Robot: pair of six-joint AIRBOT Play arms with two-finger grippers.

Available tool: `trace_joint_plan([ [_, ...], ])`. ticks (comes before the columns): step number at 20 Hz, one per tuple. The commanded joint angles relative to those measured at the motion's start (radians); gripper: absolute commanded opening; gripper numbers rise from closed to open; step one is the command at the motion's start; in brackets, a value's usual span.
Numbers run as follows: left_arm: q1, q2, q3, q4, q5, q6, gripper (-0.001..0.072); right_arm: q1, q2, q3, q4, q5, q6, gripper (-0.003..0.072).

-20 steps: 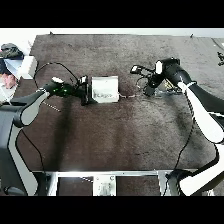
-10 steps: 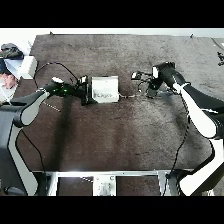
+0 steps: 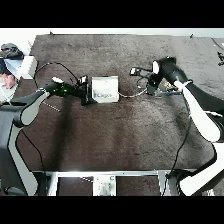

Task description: Fold the box and place the chain.

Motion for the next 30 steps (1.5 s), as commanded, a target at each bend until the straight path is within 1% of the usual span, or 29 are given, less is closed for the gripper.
trace_joint_plan([
  [1, 0.001, 0.0, 0.0, 0.0, 0.0, 0.0, 0.0466, 0.051, 0.15, 0.042, 0.104, 0.031, 0.002, -0.0022],
  [5, 0.001, 0.0, 0.0, 0.0, 0.0, 0.0, 0.0466, 0.13, 0.332, 0.042, 0.145, -0.009, 0.003, -0.0022],
  [7, 0.001, 0.0, 0.0, 0.0, 0.0, 0.0, 0.0466, 0.171, 0.394, 0.042, 0.159, -0.087, 0.024, -0.0022],
  [9, 0.001, 0.0, 0.0, 0.0, 0.0, 0.0, 0.0466, 0.214, 0.435, 0.042, 0.161, -0.204, 0.079, -0.0022],
  [10, 0.001, 0.0, 0.0, 0.0, 0.0, 0.0, 0.0466, 0.234, 0.444, 0.042, 0.172, -0.26, 0.098, -0.0022],
  [12, 0.001, 0.0, 0.0, 0.0, 0.0, 0.0, 0.0466, 0.27, 0.44, 0.042, 0.244, -0.355, 0.097, -0.0022],
  [13, 0.001, 0.0, 0.0, 0.0, 0.0, 0.0, 0.0466, 0.291, 0.427, 0.042, 0.284, -0.382, 0.096, -0.0022],
  [15, 0.001, 0.0, 0.0, 0.0, 0.0, 0.0, 0.0466, 0.326, 0.379, 0.042, 0.318, -0.402, 0.096, -0.0022],
  [19, 0.001, 0.0, 0.0, 0.0, 0.0, 0.0, 0.0466, 0.358, 0.239, 0.042, 0.404, -0.394, 0.097, -0.0022],
  [21, 0.001, 0.0, 0.0, 0.0, 0.0, 0.0, 0.0466, 0.362, 0.166, 0.042, 0.402, -0.376, 0.123, -0.0021],
  [23, 0.001, 0.0, 0.0, 0.0, 0.0, 0.0, 0.0466, 0.36, 0.106, 0.042, 0.36, -0.328, 0.142, -0.002],
  [24, 0.001, 0.0, 0.0, 0.0, 0.0, 0.0, 0.0466, 0.358, 0.087, 0.041, 0.325, -0.284, 0.142, 0.0059],
  [25, 0.001, 0.0, 0.0, 0.0, 0.0, 0.0, 0.0466, 0.35, 0.079, 0.041, 0.291, -0.235, 0.145, 0.0339],
  [26, 0.001, 0.0, 0.0, 0.0, 0.0, 0.0, 0.0466, 0.336, 0.079, 0.041, 0.261, -0.184, 0.153, 0.0436],
  [27, 0.001, 0.0, 0.0, 0.0, 0.0, 0.0, 0.0466, 0.311, 0.08, 0.041, 0.231, -0.132, 0.169, 0.0354],
  [28, 0.001, 0.0, 0.0, 0.0, 0.0, 0.0, 0.0466, 0.276, 0.081, 0.041, 0.216, -0.083, 0.175, 0.032],
  [30, 0.001, 0.0, 0.0, 0.0, 0.0, 0.0, 0.0467, 0.193, 0.08, 0.041, 0.216, -0.013, 0.175, 0.0321],
])
